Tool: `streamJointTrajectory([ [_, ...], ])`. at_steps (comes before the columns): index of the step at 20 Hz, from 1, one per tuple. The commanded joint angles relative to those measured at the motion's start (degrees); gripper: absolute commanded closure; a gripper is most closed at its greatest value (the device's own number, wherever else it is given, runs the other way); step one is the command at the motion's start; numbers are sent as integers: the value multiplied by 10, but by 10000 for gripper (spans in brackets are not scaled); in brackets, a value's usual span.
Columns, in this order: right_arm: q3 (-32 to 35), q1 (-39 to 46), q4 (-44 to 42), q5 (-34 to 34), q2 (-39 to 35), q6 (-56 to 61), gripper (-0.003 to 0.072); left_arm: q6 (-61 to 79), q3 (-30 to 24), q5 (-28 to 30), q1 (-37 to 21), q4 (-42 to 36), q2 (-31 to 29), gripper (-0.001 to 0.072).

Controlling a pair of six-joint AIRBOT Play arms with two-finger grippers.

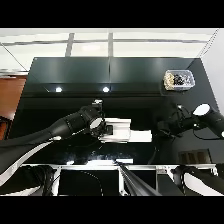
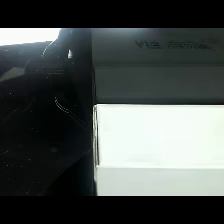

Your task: Fold the box and place the chain.

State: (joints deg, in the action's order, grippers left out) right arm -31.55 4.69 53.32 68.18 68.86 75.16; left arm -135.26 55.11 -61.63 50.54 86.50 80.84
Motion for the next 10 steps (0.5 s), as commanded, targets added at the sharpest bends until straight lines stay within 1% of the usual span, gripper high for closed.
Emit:
streamJointTrajectory([
  [1,0,-45,-63,16,49,-45,628,0,0,0,0,0,0,682],
  [4,0,-77,-143,3,73,-105,629,0,0,-1,0,0,0,682],
  [7,0,-95,-170,-12,74,-126,629,0,0,-2,0,0,0,683],
  [10,0,-96,-209,2,74,-186,628,0,0,-3,0,0,0,682],
])
